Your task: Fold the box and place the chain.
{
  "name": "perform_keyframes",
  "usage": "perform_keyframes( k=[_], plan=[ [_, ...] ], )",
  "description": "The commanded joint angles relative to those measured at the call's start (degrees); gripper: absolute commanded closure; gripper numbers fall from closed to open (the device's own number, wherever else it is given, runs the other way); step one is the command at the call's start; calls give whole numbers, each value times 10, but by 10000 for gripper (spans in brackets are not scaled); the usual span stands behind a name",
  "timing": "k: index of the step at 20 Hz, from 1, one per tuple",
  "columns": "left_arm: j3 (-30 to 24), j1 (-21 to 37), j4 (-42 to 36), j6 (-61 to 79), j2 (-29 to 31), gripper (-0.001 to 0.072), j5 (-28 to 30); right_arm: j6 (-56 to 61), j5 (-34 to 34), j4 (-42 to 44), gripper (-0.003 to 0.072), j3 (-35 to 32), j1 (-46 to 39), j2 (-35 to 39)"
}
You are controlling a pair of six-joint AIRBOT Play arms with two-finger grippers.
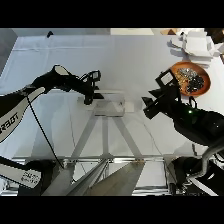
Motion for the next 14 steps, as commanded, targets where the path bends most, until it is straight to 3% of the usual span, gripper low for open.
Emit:
perform_keyframes(
  k=[1, 6, 10, 12, 14],
  plan=[
    [0, 0, 0, 0, 0, 699, 0, -137, -13, 52, 348, 0, 0, 0],
    [0, 0, 0, 0, 0, 699, 0, -138, -12, 53, 348, 0, 0, -1],
    [0, 0, 0, 0, 0, 699, 0, -53, -13, 54, 348, 0, 0, -1],
    [0, 0, 0, 0, 0, 699, 0, 59, -7, -4, 348, 0, 0, -1],
    [0, 0, 0, 0, 0, 699, 0, 298, -11, -158, 348, 0, 0, -1]
  ],
)
